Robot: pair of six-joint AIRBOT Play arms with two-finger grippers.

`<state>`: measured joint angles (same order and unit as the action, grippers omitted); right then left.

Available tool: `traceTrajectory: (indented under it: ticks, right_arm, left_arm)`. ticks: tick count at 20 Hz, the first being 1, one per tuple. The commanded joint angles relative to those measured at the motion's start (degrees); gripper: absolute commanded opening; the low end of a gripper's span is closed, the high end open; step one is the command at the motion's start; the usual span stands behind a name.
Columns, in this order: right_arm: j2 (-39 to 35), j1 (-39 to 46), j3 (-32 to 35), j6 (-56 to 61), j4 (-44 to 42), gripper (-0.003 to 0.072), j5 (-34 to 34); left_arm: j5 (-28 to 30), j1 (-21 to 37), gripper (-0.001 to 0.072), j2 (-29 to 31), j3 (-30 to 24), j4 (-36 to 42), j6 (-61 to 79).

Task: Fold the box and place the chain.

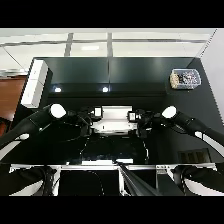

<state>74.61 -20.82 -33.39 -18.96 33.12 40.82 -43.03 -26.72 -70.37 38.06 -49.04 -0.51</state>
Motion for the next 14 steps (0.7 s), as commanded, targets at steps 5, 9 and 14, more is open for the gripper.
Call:
traceTrajectory:
  ticks: [5,9,14]
  right_arm:
    - [0.0,0.0,0.0,0.0,0.0,0.0127,0.0]
    - [0.0,0.0,0.0,0.0,0.0,0.0127,0.0]
    - [0.0,0.0,0.0,0.0,0.0,0.0128,0.0]
  left_arm:
    - [-6.2,1.7,0.0705,0.0,3.7,-4.9,-1.6]
    - [-11.1,2.1,0.0694,0.0,3.6,-7.7,-5.9]
    - [-9.2,1.1,0.0672,-0.1,3.6,-0.8,-5.9]
